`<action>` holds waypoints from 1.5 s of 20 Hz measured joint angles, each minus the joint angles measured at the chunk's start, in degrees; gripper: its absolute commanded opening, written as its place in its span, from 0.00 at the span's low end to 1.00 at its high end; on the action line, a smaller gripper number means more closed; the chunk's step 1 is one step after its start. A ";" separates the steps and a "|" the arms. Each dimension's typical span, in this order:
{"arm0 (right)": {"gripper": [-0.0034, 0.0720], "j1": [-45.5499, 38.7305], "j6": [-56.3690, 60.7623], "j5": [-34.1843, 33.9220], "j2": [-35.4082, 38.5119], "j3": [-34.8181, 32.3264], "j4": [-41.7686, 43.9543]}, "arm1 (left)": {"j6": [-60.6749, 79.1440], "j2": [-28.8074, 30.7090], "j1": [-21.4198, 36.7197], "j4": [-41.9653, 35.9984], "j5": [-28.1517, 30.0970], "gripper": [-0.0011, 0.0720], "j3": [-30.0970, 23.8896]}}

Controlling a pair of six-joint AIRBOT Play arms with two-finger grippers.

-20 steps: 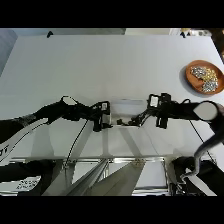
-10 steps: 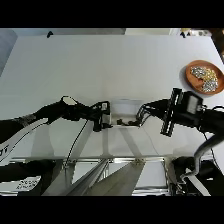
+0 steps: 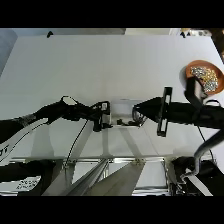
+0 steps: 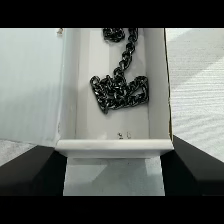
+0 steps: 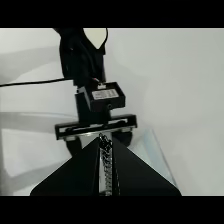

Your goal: Fold the box and place the chain.

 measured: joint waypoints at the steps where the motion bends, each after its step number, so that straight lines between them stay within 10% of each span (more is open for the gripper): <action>1: 0.07 0.94 0.00 0.02 -2.08 -0.02 -0.46 | 0.00 0.00 -0.02 0.00 0.00 0.30 0.00; 9: 0.14 8.70 3.26 -7.91 -19.80 0.00 -7.43 | 0.00 0.00 -0.02 -0.02 0.00 0.30 0.00; 12: 0.34 9.38 3.89 -9.20 -22.43 0.00 -8.22 | 0.00 0.00 -0.02 -0.02 0.00 0.30 0.00; 17: 0.32 5.90 4.15 -8.98 -17.53 0.09 -11.15 | 0.02 0.00 -0.02 -0.02 0.00 0.30 0.00; 19: 0.09 1.79 4.15 -6.69 -13.86 0.15 -14.53 | 0.00 0.00 -0.02 -0.02 0.00 0.30 -0.02; 26: 0.10 -8.74 3.63 -0.90 -9.53 -4.63 -26.97 | 0.00 0.00 0.00 0.00 0.00 0.30 0.00; 30: 0.45 -8.92 -0.07 -3.58 -9.75 -9.99 -29.05 | 0.02 0.00 0.00 -0.02 0.00 0.30 0.00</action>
